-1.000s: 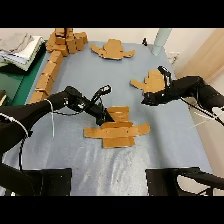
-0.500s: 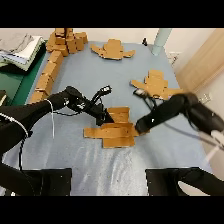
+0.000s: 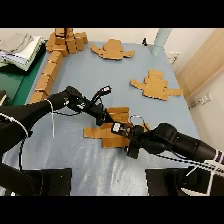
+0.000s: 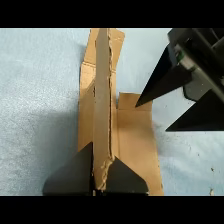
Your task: Fold the box.
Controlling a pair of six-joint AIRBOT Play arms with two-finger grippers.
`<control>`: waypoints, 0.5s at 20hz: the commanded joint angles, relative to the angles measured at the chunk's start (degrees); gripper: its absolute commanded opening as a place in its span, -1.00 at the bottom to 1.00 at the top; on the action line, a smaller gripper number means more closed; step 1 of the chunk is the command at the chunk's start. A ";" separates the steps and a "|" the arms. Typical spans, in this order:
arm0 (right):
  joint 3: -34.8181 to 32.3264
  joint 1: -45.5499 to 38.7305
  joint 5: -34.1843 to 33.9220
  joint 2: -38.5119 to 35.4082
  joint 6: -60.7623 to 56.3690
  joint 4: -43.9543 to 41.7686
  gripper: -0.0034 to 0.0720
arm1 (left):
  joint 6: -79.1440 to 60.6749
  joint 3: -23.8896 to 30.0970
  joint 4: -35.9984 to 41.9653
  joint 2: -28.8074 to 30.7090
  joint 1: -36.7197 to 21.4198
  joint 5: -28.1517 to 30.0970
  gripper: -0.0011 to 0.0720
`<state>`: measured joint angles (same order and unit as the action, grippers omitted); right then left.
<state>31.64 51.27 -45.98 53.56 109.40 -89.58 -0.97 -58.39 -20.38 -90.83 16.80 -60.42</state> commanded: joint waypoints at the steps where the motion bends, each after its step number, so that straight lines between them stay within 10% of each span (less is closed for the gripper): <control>1: -0.70 1.99 4.74 3.48 1.36 3.69 0.68 | -0.04 0.00 -0.02 0.04 0.00 0.00 -0.93; 10: -0.13 1.97 6.23 3.72 -2.29 12.74 0.67 | -0.04 0.02 -0.02 0.04 0.02 -0.02 -0.93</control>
<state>31.16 53.17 -40.53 57.56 109.34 -80.75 -0.99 -58.41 -20.38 -90.83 16.80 -60.45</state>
